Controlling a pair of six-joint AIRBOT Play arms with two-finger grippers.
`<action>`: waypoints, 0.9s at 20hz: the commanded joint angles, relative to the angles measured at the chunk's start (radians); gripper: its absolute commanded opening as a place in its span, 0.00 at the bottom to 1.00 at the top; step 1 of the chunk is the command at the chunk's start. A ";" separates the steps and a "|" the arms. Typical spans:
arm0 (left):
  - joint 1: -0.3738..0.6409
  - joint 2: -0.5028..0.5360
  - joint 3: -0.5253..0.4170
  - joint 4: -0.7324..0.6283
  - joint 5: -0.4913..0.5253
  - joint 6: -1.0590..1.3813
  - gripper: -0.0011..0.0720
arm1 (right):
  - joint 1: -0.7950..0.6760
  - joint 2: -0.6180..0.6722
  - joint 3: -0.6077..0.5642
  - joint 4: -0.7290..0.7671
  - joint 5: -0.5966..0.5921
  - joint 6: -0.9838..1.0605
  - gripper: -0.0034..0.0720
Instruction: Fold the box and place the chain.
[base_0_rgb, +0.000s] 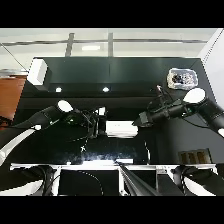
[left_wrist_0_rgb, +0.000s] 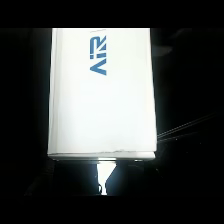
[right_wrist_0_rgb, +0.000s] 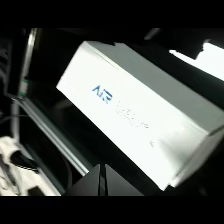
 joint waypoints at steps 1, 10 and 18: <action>-0.008 0.000 0.000 0.014 0.002 0.000 0.62 | 0.042 -0.019 -0.072 0.115 -0.096 0.021 0.10; -0.012 0.000 0.000 0.017 0.003 0.000 0.62 | 0.157 -0.065 -0.075 0.120 -0.220 -0.006 0.10; -0.012 0.000 0.000 0.017 0.005 -0.003 0.62 | 0.158 -0.127 -0.077 0.100 -0.218 -0.006 0.10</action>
